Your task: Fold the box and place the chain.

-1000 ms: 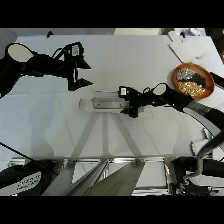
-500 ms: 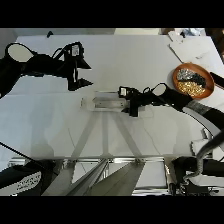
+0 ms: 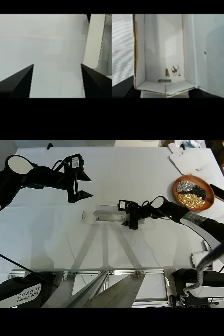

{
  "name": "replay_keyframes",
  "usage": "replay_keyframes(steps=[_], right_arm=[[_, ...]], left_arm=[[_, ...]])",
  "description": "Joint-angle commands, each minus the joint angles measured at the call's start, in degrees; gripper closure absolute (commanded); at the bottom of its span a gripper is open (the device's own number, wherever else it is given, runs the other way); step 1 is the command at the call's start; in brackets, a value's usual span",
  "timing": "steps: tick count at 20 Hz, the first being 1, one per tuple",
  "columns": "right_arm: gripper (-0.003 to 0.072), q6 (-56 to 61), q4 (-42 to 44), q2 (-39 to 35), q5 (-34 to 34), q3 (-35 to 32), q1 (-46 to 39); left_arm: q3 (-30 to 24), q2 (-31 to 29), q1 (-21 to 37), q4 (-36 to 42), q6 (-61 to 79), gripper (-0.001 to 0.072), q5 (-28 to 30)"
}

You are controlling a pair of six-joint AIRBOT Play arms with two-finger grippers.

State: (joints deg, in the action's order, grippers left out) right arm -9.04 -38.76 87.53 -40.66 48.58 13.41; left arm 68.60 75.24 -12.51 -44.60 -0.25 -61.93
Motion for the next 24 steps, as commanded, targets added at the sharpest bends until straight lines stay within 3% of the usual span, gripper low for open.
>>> replay_keyframes(steps=[1, 7, 8, 9, 10, 12, 14, 20, 24], right_arm=[[0.0388, 0.0, -0.3, 0.2, -0.3, 0.0, 0.0], [0.0388, 0.0, -0.3, 0.2, -0.3, 0.0, 0.0], [0.0388, 0.0, -0.3, 0.2, -0.3, 0.0, 0.0], [0.0388, 0.0, -0.3, 0.2, -0.3, 0.0, 0.0], [0.0388, 0.0, -0.3, 0.2, -0.3, 0.0, 0.0], [0.0388, -0.1, -0.3, 0.2, -0.3, 0.0, 0.0], [0.0388, 0.0, -0.3, 0.2, -0.3, 0.0, 0.0], [0.0388, 0.0, -0.3, 0.2, -0.3, 0.0, 0.0], [0.0388, 0.0, -0.3, 0.2, -0.3, 0.0, 0.0]], left_arm=[[0.0, 0.0, 0.0, 0.0, 0.0, 0.0076, 0.0], [0.0, -0.4, 0.1, 0.0, -0.3, 0.0085, -2.0], [0.0, -0.8, 0.1, -0.1, -0.9, 0.0229, -3.5], [0.0, -1.5, 0.0, -0.1, -1.7, 0.0515, -5.6], [0.0, -2.1, 0.0, -0.1, -1.7, 0.0632, -8.6], [0.0, -2.8, -0.5, -0.2, -3.8, 0.0697, -15.5], [0.0, -2.8, -1.8, -2.1, -10.0, 0.0698, -19.3], [0.0, 0.2, -10.2, -7.3, -18.2, 0.0695, -15.4], [0.0, 5.4, -10.5, -6.4, -17.7, 0.0695, -13.1]])
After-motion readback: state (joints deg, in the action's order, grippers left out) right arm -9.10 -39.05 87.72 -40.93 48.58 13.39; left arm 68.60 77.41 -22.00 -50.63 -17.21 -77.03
